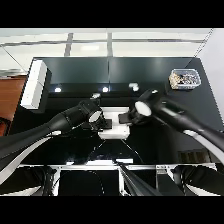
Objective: Fold the box and place the chain.
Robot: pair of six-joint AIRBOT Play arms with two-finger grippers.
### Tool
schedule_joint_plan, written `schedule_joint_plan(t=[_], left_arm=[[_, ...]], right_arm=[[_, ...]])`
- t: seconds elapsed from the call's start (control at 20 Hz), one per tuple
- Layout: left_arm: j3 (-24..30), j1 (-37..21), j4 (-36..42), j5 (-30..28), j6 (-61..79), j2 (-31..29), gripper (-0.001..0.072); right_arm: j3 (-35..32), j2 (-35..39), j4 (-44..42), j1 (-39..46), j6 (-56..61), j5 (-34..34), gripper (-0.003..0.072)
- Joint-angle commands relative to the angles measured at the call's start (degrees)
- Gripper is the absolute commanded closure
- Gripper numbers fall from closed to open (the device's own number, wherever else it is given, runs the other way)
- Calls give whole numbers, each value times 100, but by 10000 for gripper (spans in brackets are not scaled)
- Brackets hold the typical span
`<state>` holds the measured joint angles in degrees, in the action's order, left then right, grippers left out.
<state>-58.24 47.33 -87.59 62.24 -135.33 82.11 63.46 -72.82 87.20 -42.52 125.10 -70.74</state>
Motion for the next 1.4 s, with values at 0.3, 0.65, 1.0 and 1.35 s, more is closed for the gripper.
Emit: schedule_joint_plan(t=[0.3,0.65,1.0,1.35], left_arm=[[-2,0,-2,-9,7,-2,682],[-2,0,0,-4,7,-2,682],[-2,0,2,-17,7,-2,682],[-2,0,22,-15,4,-2,682]], right_arm=[[-72,1499,4286,2218,-402,623,406],[269,-317,1104,5381,-507,3169,-5],[3919,-3353,466,5672,-494,605,45],[4378,-4019,522,5676,-455,686,134]])
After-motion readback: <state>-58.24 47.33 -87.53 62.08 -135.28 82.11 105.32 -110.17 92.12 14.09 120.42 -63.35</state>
